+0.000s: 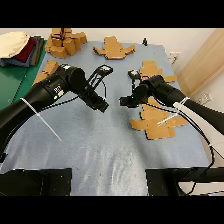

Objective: Fold the box.

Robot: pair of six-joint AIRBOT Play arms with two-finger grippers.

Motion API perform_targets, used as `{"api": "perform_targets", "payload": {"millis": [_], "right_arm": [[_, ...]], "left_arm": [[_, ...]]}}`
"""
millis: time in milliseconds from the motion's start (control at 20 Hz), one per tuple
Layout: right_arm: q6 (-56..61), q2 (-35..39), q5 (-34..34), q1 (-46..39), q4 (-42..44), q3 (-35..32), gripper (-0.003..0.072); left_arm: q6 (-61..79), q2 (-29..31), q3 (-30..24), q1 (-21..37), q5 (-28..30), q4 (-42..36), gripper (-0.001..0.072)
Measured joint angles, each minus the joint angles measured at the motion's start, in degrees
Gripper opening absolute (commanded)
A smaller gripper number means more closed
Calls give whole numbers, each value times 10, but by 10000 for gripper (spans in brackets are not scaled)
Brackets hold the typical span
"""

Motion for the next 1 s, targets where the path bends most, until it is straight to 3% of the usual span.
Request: {"api": "perform_targets", "payload": {"millis": [750, 1000], "right_arm": [[0, 0, 0, 0, 2, 0, 8], [18, 0, -15, 0, 89, 7, 14]], "left_arm": [[0, 0, 0, 0, 0, 0, 14], [0, 0, 0, 0, 4, 0, 14]]}}
